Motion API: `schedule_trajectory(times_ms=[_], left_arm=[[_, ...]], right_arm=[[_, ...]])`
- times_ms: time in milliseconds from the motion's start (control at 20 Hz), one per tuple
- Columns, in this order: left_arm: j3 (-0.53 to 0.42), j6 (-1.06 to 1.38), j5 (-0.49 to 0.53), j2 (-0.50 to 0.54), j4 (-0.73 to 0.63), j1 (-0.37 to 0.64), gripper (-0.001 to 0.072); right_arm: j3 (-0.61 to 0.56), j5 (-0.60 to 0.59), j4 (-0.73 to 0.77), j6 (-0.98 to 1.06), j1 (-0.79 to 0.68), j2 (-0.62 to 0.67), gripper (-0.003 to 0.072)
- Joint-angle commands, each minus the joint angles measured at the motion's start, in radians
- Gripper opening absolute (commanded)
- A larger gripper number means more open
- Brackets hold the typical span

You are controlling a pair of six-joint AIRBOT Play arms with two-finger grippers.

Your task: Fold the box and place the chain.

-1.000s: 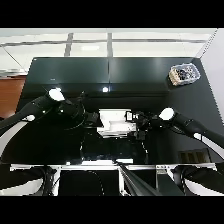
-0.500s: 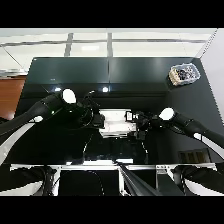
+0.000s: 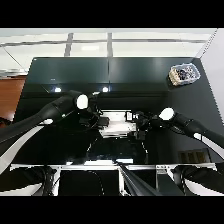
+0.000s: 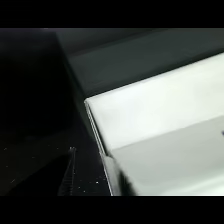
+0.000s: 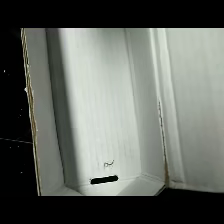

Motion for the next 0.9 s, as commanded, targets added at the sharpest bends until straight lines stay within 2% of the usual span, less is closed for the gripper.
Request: schedule_trajectory(times_ms=[0, 150, 200, 250, 550, 600, 700, 850], left_arm=[[0.095, -0.114, -0.080, -0.059, 0.088, -0.050, 0.0347], [0.132, -0.159, -0.087, -0.089, 0.069, -0.057, 0.0342], [0.136, -0.160, -0.090, -0.093, 0.052, -0.057, 0.0265], [0.136, -0.163, -0.091, -0.097, 0.035, -0.057, 0.0240], [0.137, -0.192, -0.136, -0.127, 0.025, -0.060, 0.0239], [0.139, -0.196, -0.131, -0.127, 0.029, -0.061, 0.0213], [0.140, -0.201, -0.130, -0.127, 0.028, -0.064, 0.0039], [0.140, -0.206, -0.130, -0.127, 0.027, -0.063, 0.0024]], right_arm=[[0.000, 0.000, 0.000, 0.000, 0.001, 0.000, 0.0198], [0.000, 0.000, 0.000, 0.000, 0.001, 0.000, 0.0198], [0.000, 0.000, 0.000, 0.000, 0.001, 0.000, 0.0198], [0.000, 0.000, 0.000, 0.000, 0.001, 0.000, 0.0198], [0.000, 0.000, 0.000, 0.000, 0.001, 0.000, 0.0198], [0.000, 0.000, 0.000, 0.000, 0.001, 0.000, 0.0198], [0.000, 0.000, 0.000, 0.000, 0.001, 0.000, 0.0198], [0.000, 0.000, 0.000, 0.000, 0.001, 0.000, 0.0198]])
